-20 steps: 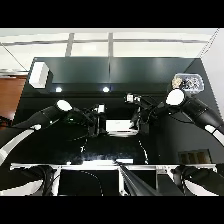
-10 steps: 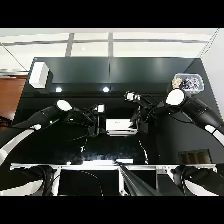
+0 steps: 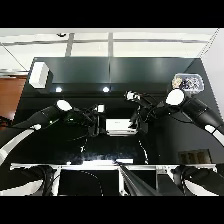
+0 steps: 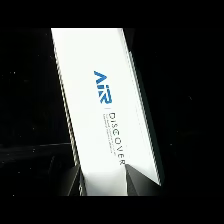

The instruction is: Fold the box and place the chain.

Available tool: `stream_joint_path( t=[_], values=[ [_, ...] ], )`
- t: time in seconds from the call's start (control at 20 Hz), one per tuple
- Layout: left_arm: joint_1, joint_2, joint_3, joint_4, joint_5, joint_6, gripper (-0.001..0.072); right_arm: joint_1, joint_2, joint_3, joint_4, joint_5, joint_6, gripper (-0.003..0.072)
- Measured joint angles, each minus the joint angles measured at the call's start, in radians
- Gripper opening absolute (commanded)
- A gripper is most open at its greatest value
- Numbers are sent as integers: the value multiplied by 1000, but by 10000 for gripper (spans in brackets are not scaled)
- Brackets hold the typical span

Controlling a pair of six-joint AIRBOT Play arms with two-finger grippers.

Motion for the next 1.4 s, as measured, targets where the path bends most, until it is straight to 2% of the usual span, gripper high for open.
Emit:
stream_joint_path(
  t=[1.4],
  values=[
    [0,0,0,0,-2,-1,528,0,0,-39,-24,-11,3,319]
  ],
)
